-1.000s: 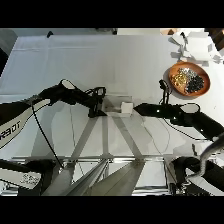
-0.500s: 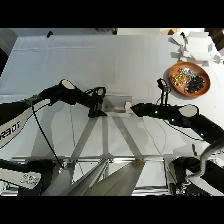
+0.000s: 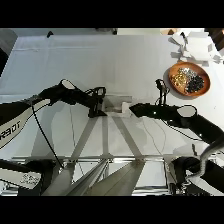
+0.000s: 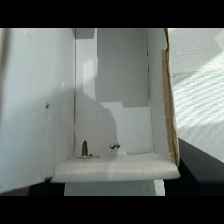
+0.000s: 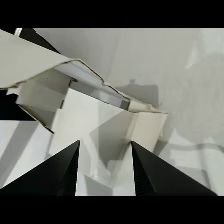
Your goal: Fold the box and place the chain.
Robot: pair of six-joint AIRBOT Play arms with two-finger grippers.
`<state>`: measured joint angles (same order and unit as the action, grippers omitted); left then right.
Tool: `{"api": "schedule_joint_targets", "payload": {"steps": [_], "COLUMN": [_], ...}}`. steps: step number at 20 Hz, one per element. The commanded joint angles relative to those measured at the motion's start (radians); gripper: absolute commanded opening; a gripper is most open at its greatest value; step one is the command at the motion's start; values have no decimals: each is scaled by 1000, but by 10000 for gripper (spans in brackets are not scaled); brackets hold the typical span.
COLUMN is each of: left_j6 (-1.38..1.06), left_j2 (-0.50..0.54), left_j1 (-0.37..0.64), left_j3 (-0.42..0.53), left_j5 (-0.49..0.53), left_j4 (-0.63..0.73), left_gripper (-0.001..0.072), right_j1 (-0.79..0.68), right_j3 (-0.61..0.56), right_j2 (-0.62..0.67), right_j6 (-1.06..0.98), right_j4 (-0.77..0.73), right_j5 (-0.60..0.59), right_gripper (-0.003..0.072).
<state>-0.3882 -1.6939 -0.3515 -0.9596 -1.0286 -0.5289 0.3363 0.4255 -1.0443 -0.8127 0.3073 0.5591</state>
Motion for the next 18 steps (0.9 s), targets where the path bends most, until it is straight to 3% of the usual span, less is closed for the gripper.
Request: {"api": "schedule_joint_targets", "payload": {"steps": [1,15,18], "left_j6": [0,0,0], "left_j2": [0,0,0], "left_j1": [0,0,0], "left_j3": [0,0,0], "left_j5": [0,0,0], "left_j4": [0,0,0], "left_gripper": [141,141,141], "right_j1": [1,24,71], "right_j3": [0,54,54], "right_j2": [-26,-43,-56], "right_j6": [2,-2,-31], "right_j4": [21,14,105], "right_j5": [0,-27,-56], "right_gripper": [407,416,419]}}
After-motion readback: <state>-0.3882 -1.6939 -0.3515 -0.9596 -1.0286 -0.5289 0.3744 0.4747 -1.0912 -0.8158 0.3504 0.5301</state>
